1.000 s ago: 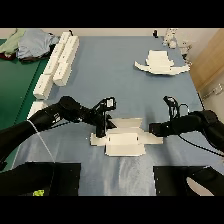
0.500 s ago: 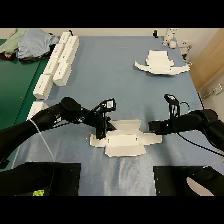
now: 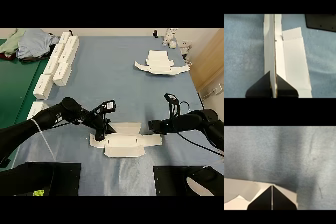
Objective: Fold the box.
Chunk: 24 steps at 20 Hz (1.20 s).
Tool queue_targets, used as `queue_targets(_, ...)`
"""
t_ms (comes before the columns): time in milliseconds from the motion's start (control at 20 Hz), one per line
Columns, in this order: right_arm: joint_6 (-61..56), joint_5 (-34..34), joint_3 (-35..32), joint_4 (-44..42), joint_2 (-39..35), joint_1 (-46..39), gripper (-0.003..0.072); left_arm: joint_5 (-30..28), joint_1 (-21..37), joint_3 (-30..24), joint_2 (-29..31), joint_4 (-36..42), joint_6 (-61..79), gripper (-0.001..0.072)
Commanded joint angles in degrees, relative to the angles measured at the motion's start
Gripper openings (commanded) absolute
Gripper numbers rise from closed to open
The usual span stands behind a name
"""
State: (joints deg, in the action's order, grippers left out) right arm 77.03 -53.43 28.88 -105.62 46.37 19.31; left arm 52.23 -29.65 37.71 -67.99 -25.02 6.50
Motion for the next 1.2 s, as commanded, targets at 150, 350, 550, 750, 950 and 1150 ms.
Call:
queue_targets(150, 0.0, 0.4, 0.0, 0.3, 0.0, 0.0, 0.0004, 2.6, 2.2, 0.1, 1.4, 0.5, 0.1, 0.0014)
queue_targets(350, 0.0, 1.0, 0.0, 0.3, 0.0, 0.0, 0.0004, 2.2, 2.1, 0.0, 1.1, 0.6, -0.1, 0.0015)
queue_targets(550, 0.0, 1.0, 0.0, 0.3, 0.0, 0.0, 0.0005, 2.4, 2.1, 0.0, -0.9, 0.6, -0.1, 0.0015)
queue_targets(750, 0.0, 0.9, 0.0, 0.3, 0.0, 0.0, 0.0004, 3.8, 2.1, 0.0, -2.1, 0.5, -0.2, 0.0015)
queue_targets(950, 0.0, 0.5, 0.1, 0.2, 0.0, 0.1, 0.0004, 5.2, 2.1, 0.0, -2.1, 0.4, -0.6, 0.0015)
queue_targets(1150, 0.1, -1.6, 0.1, 0.1, -0.2, 0.1, 0.0004, 5.9, 2.1, 0.0, -2.1, 0.4, -0.8, 0.0015)
